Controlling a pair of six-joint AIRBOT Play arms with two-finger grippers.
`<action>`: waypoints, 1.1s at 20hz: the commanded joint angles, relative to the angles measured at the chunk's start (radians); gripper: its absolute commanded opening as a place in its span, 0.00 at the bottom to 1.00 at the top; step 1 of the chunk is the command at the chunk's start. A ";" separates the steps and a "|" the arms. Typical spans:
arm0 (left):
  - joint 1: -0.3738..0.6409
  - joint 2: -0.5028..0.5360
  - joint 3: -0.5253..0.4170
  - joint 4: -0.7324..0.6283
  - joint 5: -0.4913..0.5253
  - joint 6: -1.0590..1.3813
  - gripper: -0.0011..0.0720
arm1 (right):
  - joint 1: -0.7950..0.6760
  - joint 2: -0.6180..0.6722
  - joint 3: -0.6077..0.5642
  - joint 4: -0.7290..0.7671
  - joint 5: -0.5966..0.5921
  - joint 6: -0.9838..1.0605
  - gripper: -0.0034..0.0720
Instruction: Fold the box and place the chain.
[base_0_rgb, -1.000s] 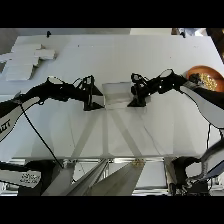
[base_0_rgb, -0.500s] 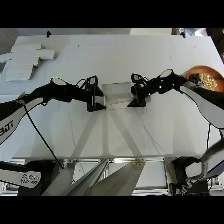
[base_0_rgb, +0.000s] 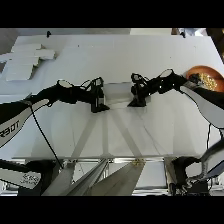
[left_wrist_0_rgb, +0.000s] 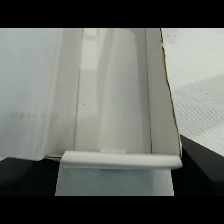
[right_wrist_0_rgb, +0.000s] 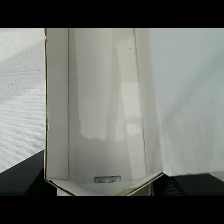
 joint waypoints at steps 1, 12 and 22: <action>-0.014 0.000 0.001 0.004 0.032 -0.014 0.97 | 0.000 0.000 0.001 0.000 0.001 0.000 0.74; -0.014 0.000 0.001 0.004 0.031 -0.014 0.67 | 0.000 0.000 0.001 0.000 0.001 0.000 0.74; -0.014 0.000 0.001 0.004 0.031 -0.014 0.67 | 0.000 0.000 0.001 0.005 -0.001 -0.011 0.74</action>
